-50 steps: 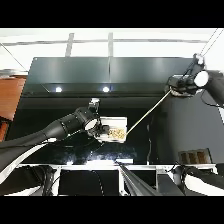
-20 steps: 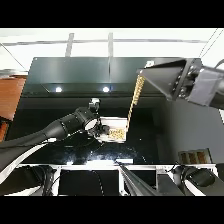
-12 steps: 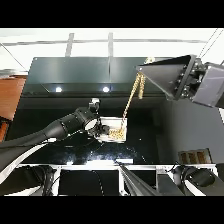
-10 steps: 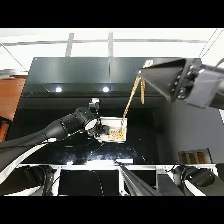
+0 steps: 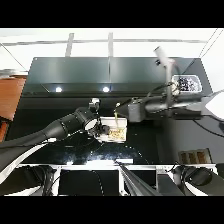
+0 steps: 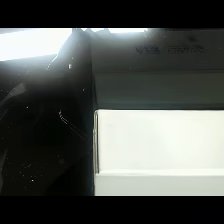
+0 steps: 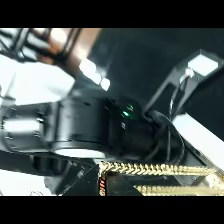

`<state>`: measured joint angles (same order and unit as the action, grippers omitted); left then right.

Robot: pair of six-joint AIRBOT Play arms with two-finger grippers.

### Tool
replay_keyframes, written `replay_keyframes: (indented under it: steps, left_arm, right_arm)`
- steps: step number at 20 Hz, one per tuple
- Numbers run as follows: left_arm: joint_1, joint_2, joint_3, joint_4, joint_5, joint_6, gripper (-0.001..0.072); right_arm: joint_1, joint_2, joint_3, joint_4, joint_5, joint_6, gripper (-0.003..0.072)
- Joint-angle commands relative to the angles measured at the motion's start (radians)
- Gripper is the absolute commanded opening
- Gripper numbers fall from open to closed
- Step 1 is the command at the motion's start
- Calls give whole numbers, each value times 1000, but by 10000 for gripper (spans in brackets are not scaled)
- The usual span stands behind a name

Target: Fold the box and place the chain.

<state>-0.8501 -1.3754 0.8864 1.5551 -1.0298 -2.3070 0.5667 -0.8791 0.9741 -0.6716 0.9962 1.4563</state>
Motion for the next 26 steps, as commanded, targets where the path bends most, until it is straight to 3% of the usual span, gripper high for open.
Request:
replay_keyframes:
  steps: [1,5,13,17,26]
  left_arm:
    - [0,-1,0,0,0,0,30]
    - [0,-1,0,0,0,0,31]
    - [0,-1,0,0,1,0,30]
    - [0,-1,0,0,5,0,30]
    - [-2,-1,-1,0,4,0,31]
  right_arm:
    - [19,-34,-11,-76,18,29,21]
    - [-24,-34,-11,-167,127,70,21]
    - [-23,-32,-11,-277,149,135,21]
    - [-11,-29,-11,-281,227,145,21]
    - [66,-110,-36,-191,50,108,22]
